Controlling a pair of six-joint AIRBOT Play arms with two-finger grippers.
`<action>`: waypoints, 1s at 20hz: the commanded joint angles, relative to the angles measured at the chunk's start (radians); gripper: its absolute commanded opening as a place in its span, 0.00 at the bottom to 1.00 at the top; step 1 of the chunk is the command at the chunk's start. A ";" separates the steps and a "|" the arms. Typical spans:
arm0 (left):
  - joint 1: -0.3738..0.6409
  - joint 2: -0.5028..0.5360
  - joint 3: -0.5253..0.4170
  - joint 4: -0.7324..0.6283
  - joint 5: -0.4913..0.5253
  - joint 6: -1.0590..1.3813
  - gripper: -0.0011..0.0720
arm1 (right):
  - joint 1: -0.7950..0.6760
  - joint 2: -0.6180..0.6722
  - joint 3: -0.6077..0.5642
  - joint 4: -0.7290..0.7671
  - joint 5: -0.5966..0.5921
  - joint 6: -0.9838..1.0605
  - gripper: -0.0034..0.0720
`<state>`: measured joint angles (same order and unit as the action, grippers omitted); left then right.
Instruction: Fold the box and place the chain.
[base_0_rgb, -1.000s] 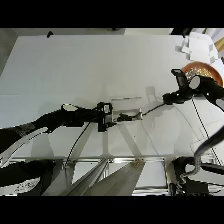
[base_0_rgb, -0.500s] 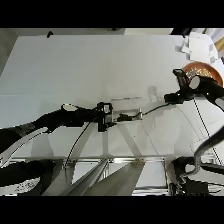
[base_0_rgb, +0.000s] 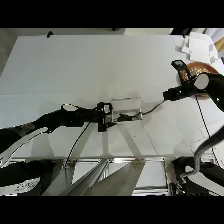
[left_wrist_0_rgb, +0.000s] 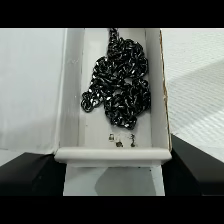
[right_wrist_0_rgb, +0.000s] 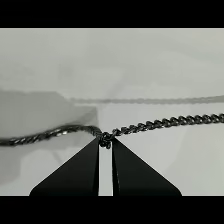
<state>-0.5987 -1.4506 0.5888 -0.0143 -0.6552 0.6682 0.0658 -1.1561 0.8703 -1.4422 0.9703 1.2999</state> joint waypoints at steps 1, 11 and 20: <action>0.000 0.000 0.000 0.000 0.000 0.000 0.30 | 0.077 0.117 0.001 -0.001 0.055 -0.045 0.07; 0.000 0.000 0.000 0.000 0.000 0.000 0.30 | 0.327 0.376 0.001 0.097 0.108 -0.040 0.07; 0.000 0.000 0.000 0.000 0.000 0.000 0.30 | 0.465 0.401 0.001 0.254 -0.007 -0.040 0.07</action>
<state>-0.5987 -1.4506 0.5888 -0.0143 -0.6552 0.6678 0.4828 -0.7605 0.8703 -1.2407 1.0191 1.2591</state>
